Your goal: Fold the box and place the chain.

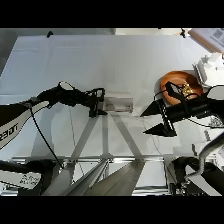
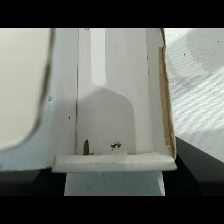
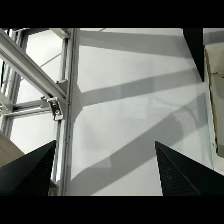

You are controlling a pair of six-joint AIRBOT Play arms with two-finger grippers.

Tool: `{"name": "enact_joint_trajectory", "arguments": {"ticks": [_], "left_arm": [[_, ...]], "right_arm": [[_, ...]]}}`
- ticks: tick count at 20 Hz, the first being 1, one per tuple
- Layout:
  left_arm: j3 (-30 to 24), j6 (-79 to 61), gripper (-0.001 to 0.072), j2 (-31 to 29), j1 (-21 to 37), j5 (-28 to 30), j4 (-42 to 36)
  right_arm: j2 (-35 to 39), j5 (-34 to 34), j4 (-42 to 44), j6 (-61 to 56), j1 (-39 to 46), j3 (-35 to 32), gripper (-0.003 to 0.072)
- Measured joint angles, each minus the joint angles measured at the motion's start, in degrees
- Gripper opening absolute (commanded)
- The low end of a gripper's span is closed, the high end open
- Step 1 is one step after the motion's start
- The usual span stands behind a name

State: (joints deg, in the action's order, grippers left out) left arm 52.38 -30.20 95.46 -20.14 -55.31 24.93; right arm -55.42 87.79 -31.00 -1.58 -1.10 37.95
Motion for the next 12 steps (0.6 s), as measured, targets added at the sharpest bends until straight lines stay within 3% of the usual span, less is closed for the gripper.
{"name": "enact_joint_trajectory", "arguments": {"ticks": [3,4,5,6,12], "left_arm": [[0.0,0.0,0.0387,0.0,0.0,0.0,0.0],[0.0,0.0,0.0387,0.0,0.0,0.0,0.0],[0.0,0.0,0.0387,0.0,0.0,0.0,0.0],[0.0,0.0,0.0387,0.0,0.0,0.0,0.0],[0.0,0.0,0.0387,0.0,0.0,0.0,0.0]], "right_arm": [[0.0,-3.0,0.3,-0.1,0.0,0.0,0.0667],[0.0,-4.7,0.5,-0.1,0.0,0.0,0.0530],[0.0,-6.4,1.0,-0.1,0.0,0.0,0.0179],[0.0,-7.7,1.8,-0.1,0.0,0.0,0.0037],[-0.7,-14.4,5.9,0.1,-3.9,0.0,0.0011]]}}
